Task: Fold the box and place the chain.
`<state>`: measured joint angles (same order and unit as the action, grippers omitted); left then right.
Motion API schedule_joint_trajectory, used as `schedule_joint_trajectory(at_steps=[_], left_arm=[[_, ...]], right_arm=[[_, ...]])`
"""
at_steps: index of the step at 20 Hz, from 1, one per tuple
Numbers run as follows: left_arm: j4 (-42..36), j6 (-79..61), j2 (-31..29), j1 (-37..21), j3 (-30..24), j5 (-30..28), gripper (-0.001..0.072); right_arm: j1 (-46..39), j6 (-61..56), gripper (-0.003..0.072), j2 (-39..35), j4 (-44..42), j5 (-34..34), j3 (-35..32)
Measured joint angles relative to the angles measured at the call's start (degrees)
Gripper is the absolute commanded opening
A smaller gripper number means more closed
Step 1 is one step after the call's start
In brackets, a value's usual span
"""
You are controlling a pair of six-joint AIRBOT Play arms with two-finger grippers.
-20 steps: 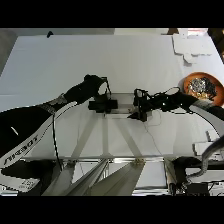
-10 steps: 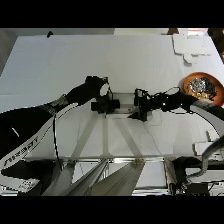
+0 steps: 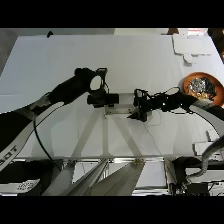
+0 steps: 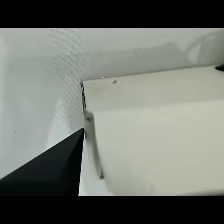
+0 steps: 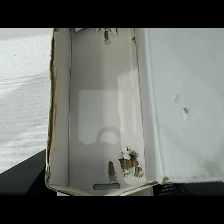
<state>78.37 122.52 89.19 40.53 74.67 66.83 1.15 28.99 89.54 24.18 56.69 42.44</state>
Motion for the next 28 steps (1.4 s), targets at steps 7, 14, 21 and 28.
schedule_joint_trajectory(at_steps=[7,14,21,28], left_arm=[[-6.1,-20.0,-12.0,-8.0,-0.4,5.1,0.0425],[-22.1,-64.7,-18.1,-21.9,-13.0,2.8,0.0713],[-37.5,-107.2,-10.4,-26.3,-22.8,-3.4,0.0699],[-46.4,-135.6,-4.6,-24.9,-24.4,-5.1,0.0700]], right_arm=[[0.0,0.0,0.0544,0.0,0.0,0.1,0.0],[0.0,0.0,0.0544,0.0,0.0,0.1,0.0],[0.0,0.0,0.0544,0.0,0.0,0.1,0.0],[0.0,0.0,0.0544,0.0,0.0,0.1,0.0]])
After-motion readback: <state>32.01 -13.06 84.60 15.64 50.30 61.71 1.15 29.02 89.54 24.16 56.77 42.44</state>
